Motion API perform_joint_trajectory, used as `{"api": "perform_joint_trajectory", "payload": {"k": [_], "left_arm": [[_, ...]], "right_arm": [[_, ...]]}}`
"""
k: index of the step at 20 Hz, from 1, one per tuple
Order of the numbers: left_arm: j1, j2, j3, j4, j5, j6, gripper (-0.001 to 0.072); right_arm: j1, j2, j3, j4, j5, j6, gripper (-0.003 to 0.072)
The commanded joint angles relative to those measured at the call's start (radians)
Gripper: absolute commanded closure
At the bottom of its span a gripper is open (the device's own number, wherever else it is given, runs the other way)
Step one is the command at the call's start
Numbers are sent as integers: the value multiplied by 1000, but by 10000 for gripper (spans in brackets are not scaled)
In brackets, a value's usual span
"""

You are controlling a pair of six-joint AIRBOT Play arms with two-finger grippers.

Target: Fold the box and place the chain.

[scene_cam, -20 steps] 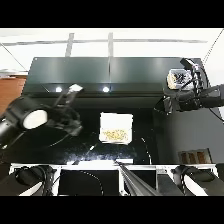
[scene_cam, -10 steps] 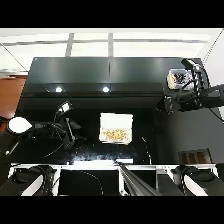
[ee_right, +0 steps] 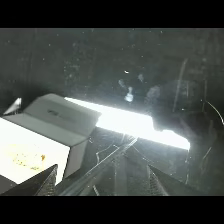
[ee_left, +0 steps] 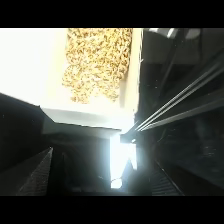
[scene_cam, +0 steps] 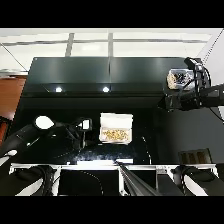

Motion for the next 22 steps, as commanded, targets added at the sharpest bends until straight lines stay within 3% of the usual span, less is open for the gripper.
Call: {"api": "perform_joint_trajectory", "payload": {"k": [1, 6, 12, 18, 22], "left_arm": [[-5, -74, 48, -13, 29, 47, 6], [39, -168, 154, -30, -93, 46, 18], [44, -170, 164, 68, -208, -42, 17], [43, -172, 164, 52, -116, -92, -2], [29, -189, 163, 52, -134, -92, -1]], "right_arm": [[0, 1, 0, -4, -5, 18, 57], [0, 1, 0, -3, -5, 17, 57], [0, 1, 0, -3, -5, 17, 57], [0, 1, 0, -3, -27, 21, 57], [1, 1, 0, -3, -28, 23, 58]]}}
